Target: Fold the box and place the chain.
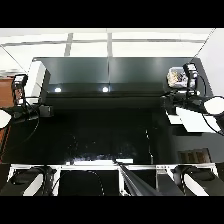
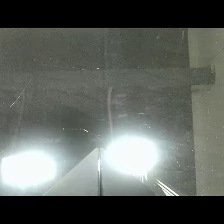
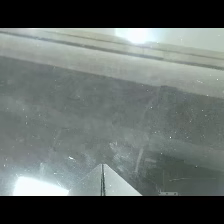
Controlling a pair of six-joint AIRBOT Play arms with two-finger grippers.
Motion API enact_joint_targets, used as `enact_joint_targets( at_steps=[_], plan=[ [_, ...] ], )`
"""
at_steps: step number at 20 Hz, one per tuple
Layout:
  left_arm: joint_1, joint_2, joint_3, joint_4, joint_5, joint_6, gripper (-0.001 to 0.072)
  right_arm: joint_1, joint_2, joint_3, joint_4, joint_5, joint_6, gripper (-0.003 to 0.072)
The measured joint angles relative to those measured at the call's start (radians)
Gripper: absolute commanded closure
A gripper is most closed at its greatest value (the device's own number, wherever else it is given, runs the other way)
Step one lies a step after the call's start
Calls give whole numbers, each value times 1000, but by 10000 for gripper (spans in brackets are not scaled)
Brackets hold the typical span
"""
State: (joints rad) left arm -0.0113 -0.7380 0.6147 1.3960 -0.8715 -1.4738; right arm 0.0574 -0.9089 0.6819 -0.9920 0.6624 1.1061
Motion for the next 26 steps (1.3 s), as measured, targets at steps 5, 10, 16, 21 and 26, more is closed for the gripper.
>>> enact_joint_targets(
  at_steps=[5,10,16,21,26],
  plan=[
    [0,0,0,0,0,0,685,0,0,0,0,0,0,670],
    [0,0,0,0,0,0,685,0,0,0,8,0,0,670],
    [0,0,0,0,0,0,685,0,0,0,135,-36,2,27],
    [0,0,0,0,1,0,685,-65,-1,11,114,-90,69,-31],
    [0,0,0,-19,29,0,637,-462,-58,118,-206,1,306,-30]
  ],
)
